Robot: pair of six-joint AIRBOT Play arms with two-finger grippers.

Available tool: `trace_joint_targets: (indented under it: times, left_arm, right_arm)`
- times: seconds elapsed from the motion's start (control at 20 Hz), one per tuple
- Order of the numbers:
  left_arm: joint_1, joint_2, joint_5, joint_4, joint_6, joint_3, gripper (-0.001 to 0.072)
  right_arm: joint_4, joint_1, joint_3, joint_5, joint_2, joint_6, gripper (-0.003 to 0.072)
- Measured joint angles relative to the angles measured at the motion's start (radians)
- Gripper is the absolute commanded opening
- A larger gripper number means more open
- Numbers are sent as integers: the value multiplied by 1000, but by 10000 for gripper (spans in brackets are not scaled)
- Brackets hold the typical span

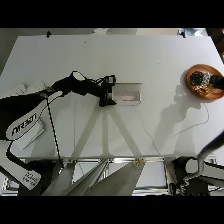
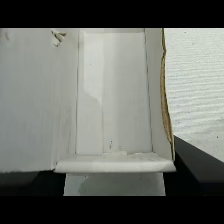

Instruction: Fold the box and place the chain.

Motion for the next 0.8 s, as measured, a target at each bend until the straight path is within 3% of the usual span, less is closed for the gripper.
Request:
trace_joint_targets:
  times: [0.15, 0.45, 0.8]
  left_arm:
    - [0, 0, 0, 0, 0, 0, 284]
    - [0, 0, -1, 2, 0, 0, 284]
    - [0, 0, -1, 2, 0, 0, 284]
  right_arm:
    - [48, 0, 0, 64, 72, -56, 10]
    - [303, 29, 0, 181, 163, -203, 10]
    - [396, 293, 0, 225, 188, -264, 10]
